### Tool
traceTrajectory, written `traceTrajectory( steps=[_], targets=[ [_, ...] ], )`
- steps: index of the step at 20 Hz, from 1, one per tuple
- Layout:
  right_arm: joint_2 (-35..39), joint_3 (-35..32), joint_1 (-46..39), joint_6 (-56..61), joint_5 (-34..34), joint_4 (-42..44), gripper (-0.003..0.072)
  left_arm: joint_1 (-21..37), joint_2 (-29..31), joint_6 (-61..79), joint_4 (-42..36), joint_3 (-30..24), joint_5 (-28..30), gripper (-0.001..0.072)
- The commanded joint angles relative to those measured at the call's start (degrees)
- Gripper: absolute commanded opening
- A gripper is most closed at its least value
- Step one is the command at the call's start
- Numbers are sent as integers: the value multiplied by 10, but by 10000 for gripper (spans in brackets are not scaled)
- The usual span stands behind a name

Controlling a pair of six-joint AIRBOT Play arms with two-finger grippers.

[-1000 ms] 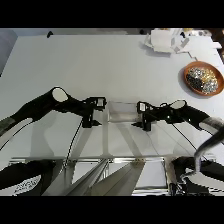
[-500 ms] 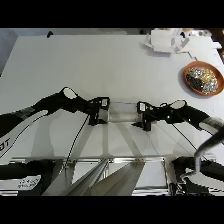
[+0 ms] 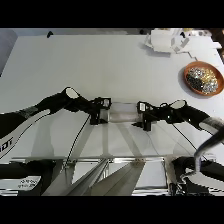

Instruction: Fold the box and place the chain.

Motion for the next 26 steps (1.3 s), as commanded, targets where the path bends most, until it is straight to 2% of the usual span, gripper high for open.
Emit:
traceTrajectory(
  steps=[1, 11, 17, 26],
  targets=[
    [0, 0, 0, 0, -1, 0, 329, -7, -1, -1, -3, 0, -8, 696],
    [0, 0, 0, 0, -1, 0, 329, 26, 17, -14, 29, 0, -51, 697],
    [0, 0, 0, 0, -1, 0, 329, 20, 14, -63, 10, 0, -34, 697],
    [0, 0, 0, 0, -1, 0, 329, -15, -2, -65, -23, 0, -11, 696]
  ],
)
